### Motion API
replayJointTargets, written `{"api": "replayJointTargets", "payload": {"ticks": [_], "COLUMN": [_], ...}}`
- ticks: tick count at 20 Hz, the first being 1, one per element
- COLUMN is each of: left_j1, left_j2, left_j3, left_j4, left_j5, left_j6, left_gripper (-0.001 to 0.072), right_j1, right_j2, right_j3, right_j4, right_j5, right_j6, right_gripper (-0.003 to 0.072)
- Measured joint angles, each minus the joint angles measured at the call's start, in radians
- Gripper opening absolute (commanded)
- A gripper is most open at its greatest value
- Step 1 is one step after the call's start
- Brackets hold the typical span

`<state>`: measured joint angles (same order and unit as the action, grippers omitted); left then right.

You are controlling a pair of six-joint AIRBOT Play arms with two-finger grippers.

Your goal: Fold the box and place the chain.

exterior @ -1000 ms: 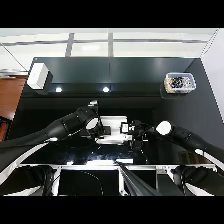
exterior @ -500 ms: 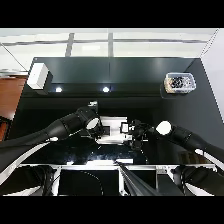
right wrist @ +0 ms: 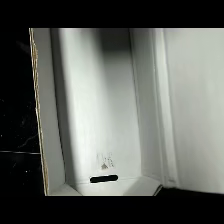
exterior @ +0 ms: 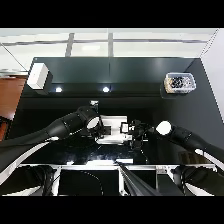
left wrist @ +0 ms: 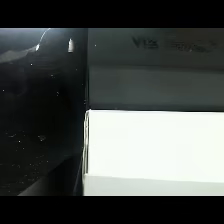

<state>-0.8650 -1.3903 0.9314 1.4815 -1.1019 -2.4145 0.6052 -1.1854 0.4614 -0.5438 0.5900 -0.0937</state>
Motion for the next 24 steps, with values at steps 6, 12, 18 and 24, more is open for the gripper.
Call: {"api": "replayJointTargets", "payload": {"ticks": [6,12,18,24], "left_j1": [0.000,0.000,0.000,0.000], "left_j2": [-0.010,-0.013,-0.013,-0.013], "left_j3": [0.004,0.005,0.005,0.005], "left_j4": [0.006,0.013,0.026,0.035], "left_j5": [-0.024,-0.027,-0.032,-0.018], "left_j6": [0.010,0.030,0.083,0.113], "left_gripper": [0.0024,0.0023,0.0024,0.0025], "right_j1": [0.000,0.000,-0.057,-0.089], "right_j2": [0.000,0.002,0.068,0.135], "right_j3": [0.000,0.000,0.010,0.013], "right_j4": [-0.001,-0.003,-0.061,-0.149], "right_j5": [0.000,0.001,0.097,0.200], "right_j6": [0.000,0.014,0.156,0.209], "right_gripper": [0.0246,0.0606,0.0606,0.0606]}}
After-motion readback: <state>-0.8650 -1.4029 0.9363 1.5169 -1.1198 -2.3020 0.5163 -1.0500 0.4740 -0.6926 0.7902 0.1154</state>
